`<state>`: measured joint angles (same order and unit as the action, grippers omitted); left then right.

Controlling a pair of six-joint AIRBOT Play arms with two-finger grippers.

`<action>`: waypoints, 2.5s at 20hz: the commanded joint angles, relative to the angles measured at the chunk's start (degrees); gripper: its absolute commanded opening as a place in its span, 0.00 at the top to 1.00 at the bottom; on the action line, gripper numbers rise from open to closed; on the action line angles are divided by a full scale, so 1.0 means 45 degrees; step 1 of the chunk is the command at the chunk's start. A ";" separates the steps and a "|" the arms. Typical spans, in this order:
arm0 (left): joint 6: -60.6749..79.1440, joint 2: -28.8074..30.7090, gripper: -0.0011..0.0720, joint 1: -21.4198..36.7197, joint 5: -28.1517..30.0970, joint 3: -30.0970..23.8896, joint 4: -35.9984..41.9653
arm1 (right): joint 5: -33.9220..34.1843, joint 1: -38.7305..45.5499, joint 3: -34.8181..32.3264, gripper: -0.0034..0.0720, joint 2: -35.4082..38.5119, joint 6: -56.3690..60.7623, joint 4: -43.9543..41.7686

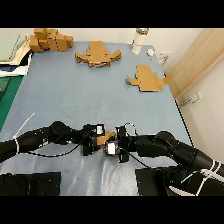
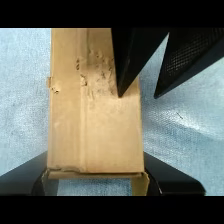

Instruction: Fold the box.

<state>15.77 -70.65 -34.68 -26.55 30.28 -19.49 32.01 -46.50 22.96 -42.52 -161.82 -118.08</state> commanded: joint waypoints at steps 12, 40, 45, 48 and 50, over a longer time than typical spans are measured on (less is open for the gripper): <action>0.0000 0.0000 0.41 0.0005 0.0005 0.0005 0.0000 | 0.0860 0.0355 0.0437 0.95 0.2914 1.3367 0.0831; 0.0000 0.0000 0.41 0.0005 0.0005 0.0005 0.0000 | 0.7810 0.7723 0.0432 0.96 -0.2691 0.7553 -0.8330; 0.0005 0.0000 0.41 0.0005 0.0005 0.0005 -0.0005 | 0.7757 0.7718 0.0277 0.96 -0.2705 0.7635 -0.7616; 0.0005 0.0000 0.41 0.0005 0.0005 0.0005 -0.0005 | 0.7587 0.7718 -0.0015 0.96 -0.2812 0.7626 -0.7616; 0.0000 0.0000 0.41 0.0005 0.0005 0.0005 0.0000 | 0.7475 0.7718 -0.0024 0.96 -0.2905 0.7621 -0.7626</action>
<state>15.77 -70.65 -34.68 -26.52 30.28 -19.49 66.43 -11.79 23.33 -55.18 -127.55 -152.90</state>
